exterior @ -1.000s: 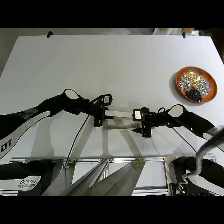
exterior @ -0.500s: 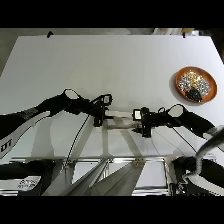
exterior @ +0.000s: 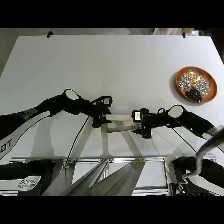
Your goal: Fold the box and place the chain.
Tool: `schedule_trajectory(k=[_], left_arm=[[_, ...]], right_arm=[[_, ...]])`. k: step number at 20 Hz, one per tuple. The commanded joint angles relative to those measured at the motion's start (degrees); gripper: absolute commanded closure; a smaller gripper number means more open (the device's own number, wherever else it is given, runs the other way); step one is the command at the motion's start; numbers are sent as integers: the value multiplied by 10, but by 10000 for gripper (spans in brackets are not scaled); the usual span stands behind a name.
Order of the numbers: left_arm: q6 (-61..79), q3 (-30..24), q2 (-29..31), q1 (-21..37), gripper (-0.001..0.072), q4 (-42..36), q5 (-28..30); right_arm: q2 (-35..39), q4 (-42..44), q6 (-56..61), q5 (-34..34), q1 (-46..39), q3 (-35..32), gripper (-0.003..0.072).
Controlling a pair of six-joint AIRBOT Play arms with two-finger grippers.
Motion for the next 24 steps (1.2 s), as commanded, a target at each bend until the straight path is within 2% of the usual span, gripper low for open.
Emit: schedule_trajectory(k=[1,4,8,10,11,12,13,14,16,17,20,22,23,24], left_arm=[[-29,1,25,1,258,25,-6],[-78,1,71,1,259,94,-7],[-209,1,146,1,259,233,-11],[-251,1,193,1,262,271,-11],[-269,1,221,1,290,273,-12],[-282,1,247,-1,419,273,-18],[-283,1,269,-4,595,273,-36],[-282,1,288,-11,707,273,-64],[-286,0,301,-36,709,271,-123],[-304,-1,299,-56,709,271,-135],[-323,-10,280,-136,709,271,-133],[-330,-10,256,-181,709,269,-120],[-331,-10,245,-194,710,269,-94],[-344,-10,234,-202,710,269,-44]], right_arm=[[0,3,4,-4,0,0,282],[0,3,4,-4,0,0,282],[0,3,4,-4,0,0,282],[0,3,4,-4,0,0,282],[0,3,4,-4,0,0,282],[0,3,4,-4,0,0,282],[0,3,4,-4,0,0,282],[0,3,4,-4,0,0,282],[0,3,4,-4,0,0,282],[0,3,4,-4,0,0,282],[1,2,4,-4,0,0,282],[1,3,4,-4,0,0,282],[1,3,4,-4,0,0,282],[1,3,4,-4,0,0,282]])
